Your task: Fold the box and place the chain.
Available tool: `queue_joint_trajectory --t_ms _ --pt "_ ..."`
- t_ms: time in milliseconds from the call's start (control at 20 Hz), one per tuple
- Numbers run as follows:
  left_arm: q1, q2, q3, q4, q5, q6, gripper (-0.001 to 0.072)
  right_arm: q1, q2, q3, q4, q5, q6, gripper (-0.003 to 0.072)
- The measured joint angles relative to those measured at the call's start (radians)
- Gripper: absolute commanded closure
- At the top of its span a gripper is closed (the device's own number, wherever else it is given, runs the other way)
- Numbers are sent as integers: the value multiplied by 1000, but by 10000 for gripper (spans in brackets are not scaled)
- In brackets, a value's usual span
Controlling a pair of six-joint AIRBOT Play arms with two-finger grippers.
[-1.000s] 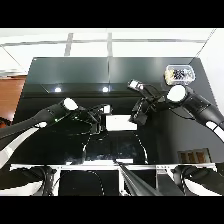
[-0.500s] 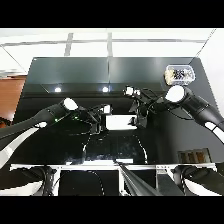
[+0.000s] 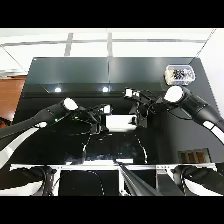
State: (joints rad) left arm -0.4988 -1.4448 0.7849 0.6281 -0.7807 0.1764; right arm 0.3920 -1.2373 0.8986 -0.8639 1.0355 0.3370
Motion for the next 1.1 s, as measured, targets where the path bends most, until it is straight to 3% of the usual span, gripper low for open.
queue_joint_trajectory --t_ms 500,550,600,1100 --pt "0 0 0 0 0 0 308 0 -1 -10 -4 3 38 386" --pt "0 0 0 0 0 1 308 0 -1 -11 -3 4 42 415" --pt "0 0 0 0 0 1 308 0 -1 -11 -4 5 44 503" --pt "0 0 0 0 -3 1 309 1 -1 -14 -5 13 52 480"
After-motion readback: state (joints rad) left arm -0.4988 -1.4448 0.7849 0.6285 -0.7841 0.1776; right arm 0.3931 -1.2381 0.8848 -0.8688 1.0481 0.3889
